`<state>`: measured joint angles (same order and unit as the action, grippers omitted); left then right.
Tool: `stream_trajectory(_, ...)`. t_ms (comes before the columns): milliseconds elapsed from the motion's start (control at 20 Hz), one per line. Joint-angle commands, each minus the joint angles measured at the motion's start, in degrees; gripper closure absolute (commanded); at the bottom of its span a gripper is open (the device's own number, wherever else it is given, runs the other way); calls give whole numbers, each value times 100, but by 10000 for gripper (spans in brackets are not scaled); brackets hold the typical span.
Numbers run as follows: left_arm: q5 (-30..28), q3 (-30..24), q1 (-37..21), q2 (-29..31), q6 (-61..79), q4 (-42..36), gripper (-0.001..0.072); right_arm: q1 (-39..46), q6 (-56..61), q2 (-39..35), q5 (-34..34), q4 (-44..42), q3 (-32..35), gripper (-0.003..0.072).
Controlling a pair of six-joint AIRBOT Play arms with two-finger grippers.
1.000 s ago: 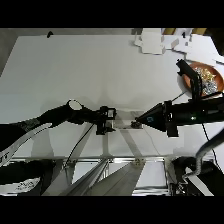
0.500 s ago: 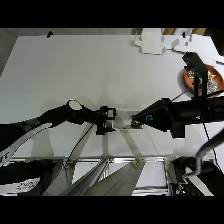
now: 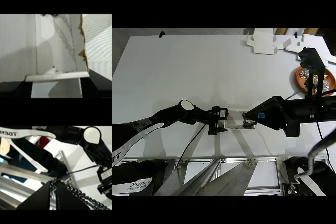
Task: Fold the box and place the chain.
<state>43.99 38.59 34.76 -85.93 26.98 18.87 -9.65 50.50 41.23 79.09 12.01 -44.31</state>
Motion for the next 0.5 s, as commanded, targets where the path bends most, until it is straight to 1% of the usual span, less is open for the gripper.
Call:
stream_trajectory(0,0,0,-2,4,0,0,560,-4,-4,-4,-70,-98,-7,662)
stream_trajectory(200,0,0,-2,4,0,0,560,-4,-50,-4,-68,-332,-7,662)
stream_trajectory(300,0,0,-2,4,0,0,560,-4,-155,-4,-70,-227,-7,662)
stream_trajectory(350,0,0,-2,4,0,0,560,-4,-155,-4,-105,11,-7,662)
stream_trajectory(450,0,0,-2,4,0,0,560,-4,-129,-2,-330,885,-7,662)
